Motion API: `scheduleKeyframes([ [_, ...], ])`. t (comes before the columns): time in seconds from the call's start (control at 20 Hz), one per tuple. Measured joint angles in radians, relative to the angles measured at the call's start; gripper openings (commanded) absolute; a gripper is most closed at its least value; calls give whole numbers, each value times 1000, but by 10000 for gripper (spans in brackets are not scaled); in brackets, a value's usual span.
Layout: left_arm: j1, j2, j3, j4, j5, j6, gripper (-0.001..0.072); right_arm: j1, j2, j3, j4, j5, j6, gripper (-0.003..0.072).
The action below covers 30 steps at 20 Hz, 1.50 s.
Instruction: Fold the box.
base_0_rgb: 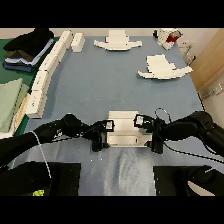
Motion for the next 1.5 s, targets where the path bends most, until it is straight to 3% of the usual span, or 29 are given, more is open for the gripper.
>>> scheduleKeyframes([
  [0.15,0,0,0,0,0,0,617,0,-41,-9,19,48,-90,478],
  [0.25,0,0,0,0,0,0,617,0,-53,-12,41,66,-132,266],
  [0.35,0,0,0,0,0,0,617,0,-60,-13,60,79,-159,157],
  [0.55,0,0,0,0,0,0,617,16,-70,-14,101,95,-184,124],
  [0.85,0,0,0,0,0,0,617,24,-117,-14,169,151,-249,133],
  [0.95,0,0,0,0,0,0,617,24,-132,-14,192,168,-270,483],
  [1.0,0,0,0,0,0,0,617,24,-138,-14,200,174,-277,532],
  [1.1,0,0,0,0,1,0,617,24,-145,-14,207,183,-288,534],
  [1.15,0,0,0,0,0,0,617,24,-147,-14,209,188,-290,588],
  [1.4,0,0,0,0,1,0,617,24,-146,-14,214,194,-296,586],
  [1.45,0,0,0,0,1,0,617,24,-143,-14,213,194,-293,554],
  [1.5,0,0,0,0,1,0,617,25,-138,-14,208,192,-282,405],
])
